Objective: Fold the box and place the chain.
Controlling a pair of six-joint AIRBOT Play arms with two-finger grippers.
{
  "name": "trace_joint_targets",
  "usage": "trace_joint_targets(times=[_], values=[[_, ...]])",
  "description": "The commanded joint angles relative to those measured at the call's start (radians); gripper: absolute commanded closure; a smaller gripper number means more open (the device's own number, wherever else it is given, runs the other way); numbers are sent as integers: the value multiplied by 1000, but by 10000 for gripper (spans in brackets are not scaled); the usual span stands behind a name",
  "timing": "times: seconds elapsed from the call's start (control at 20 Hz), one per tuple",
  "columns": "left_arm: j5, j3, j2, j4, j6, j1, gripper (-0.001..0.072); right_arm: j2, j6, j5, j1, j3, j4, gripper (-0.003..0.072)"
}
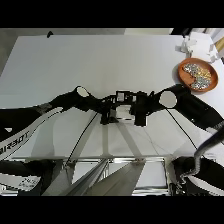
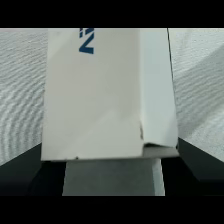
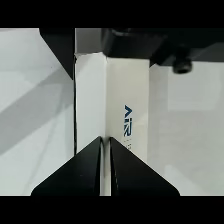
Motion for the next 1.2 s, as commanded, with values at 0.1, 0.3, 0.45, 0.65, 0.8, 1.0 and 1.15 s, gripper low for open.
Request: trace_joint_targets(times=[0.1,0.3,0.45,0.65,0.8,1.0,1.15], values=[[0,0,0,0,0,0,504,0,13,-25,0,-1,2,650],[0,0,0,0,0,0,504,0,13,-28,0,-26,2,650],[0,0,0,0,0,0,504,0,13,-28,0,-39,2,650],[0,0,0,0,1,0,504,-2,13,-27,0,-39,10,650],[0,0,0,0,0,0,504,-13,13,-26,0,-43,14,650],[0,0,0,0,1,0,504,-24,13,-9,0,-43,33,649],[0,0,0,0,1,0,504,-25,13,-8,0,-43,39,649]])
